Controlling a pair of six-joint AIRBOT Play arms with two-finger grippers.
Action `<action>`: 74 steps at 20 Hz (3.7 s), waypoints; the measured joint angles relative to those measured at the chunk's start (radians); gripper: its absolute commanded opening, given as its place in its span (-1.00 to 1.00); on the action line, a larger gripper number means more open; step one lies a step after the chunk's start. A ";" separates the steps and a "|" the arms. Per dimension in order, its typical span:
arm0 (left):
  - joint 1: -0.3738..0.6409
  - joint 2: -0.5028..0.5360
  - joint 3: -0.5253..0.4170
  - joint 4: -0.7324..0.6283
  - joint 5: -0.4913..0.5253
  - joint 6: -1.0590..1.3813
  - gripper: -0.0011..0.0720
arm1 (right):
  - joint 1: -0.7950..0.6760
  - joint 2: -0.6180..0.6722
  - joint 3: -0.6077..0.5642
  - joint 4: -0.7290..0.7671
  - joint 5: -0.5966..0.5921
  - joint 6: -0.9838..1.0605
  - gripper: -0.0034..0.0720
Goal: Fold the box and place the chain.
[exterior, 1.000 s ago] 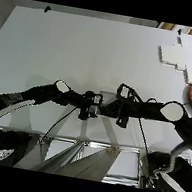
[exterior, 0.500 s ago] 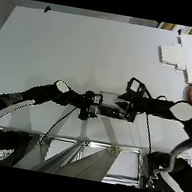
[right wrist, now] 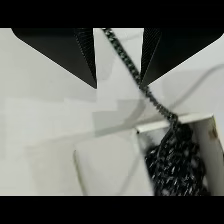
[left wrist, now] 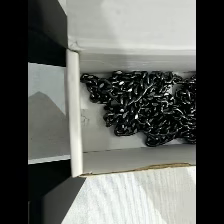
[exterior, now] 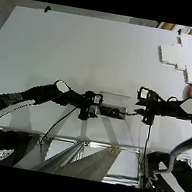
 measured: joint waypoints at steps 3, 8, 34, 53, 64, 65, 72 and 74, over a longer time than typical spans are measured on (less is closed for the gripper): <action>0.000 0.000 0.000 0.000 0.000 0.000 -0.72 | -0.002 -0.052 -0.035 0.009 0.010 -0.104 -0.10; 0.000 0.000 0.000 0.000 0.000 0.000 -0.72 | 0.054 -0.115 -0.076 0.030 -0.029 -0.256 -0.13; 0.000 0.000 0.000 0.000 0.000 0.000 -0.72 | 0.270 0.138 -0.087 0.491 -0.135 -0.044 -0.86; 0.000 0.000 0.000 0.000 0.000 0.000 -0.72 | 0.037 0.080 -0.045 0.260 -0.079 -0.113 -0.32; 0.000 0.000 0.000 0.000 0.000 0.000 -0.72 | -0.009 -0.084 -0.043 0.016 -0.048 -0.188 -0.32; 0.000 0.000 0.000 0.000 0.000 0.000 -0.72 | 0.002 -0.103 -0.043 0.014 -0.054 -0.201 -0.32; 0.000 0.000 0.000 0.000 0.000 0.000 -0.72 | 0.032 -0.188 -0.043 0.115 -0.069 -0.334 -0.34; 0.000 0.000 0.000 0.000 0.000 0.000 -0.72 | 0.033 -0.194 -0.043 0.134 -0.070 -0.350 -0.67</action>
